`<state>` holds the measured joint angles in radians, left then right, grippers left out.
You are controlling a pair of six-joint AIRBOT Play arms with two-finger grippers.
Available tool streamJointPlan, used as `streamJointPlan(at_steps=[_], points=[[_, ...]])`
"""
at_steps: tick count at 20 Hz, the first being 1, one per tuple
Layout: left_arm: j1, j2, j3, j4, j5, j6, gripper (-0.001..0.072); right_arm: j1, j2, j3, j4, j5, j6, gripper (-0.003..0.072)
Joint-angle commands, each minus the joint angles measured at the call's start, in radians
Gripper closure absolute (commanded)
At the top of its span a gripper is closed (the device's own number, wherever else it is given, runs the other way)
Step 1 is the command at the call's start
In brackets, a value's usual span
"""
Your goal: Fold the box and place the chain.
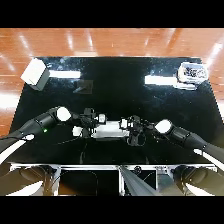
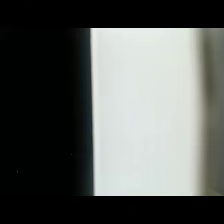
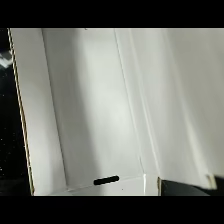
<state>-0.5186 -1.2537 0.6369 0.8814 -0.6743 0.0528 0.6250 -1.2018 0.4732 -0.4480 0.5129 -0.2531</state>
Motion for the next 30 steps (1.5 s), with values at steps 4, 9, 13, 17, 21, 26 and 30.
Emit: streamJointPlan(at_steps=[4,9,13,17,21,26,30], points=[[0.0,0.0,0.001,0.001,-0.009,0.0,0.0689,0.003,-0.001,0.0,-0.006,-0.005,0.006,-0.0028],[0.0,0.0,0.001,0.001,-0.008,0.0,0.0689,0.003,-0.001,0.0,-0.006,-0.004,0.006,-0.0027],[0.0,0.0,0.001,0.001,-0.008,0.0,0.0689,0.003,-0.001,0.0,-0.006,-0.004,0.006,-0.0027],[0.0,0.0,0.001,0.001,-0.008,0.0,0.0689,0.003,-0.001,0.0,-0.006,-0.005,0.006,-0.0026],[0.0,0.0,0.001,0.001,-0.008,0.0,0.0689,0.003,-0.001,0.0,-0.006,-0.005,0.006,0.0193],[0.0,0.0,0.001,0.001,-0.008,0.0,0.0689,0.003,-0.001,0.0,-0.006,-0.005,0.006,0.0193],[0.0,0.0,0.001,0.001,-0.008,0.0,0.0689,0.003,-0.001,0.0,-0.006,-0.005,0.006,0.0191]])
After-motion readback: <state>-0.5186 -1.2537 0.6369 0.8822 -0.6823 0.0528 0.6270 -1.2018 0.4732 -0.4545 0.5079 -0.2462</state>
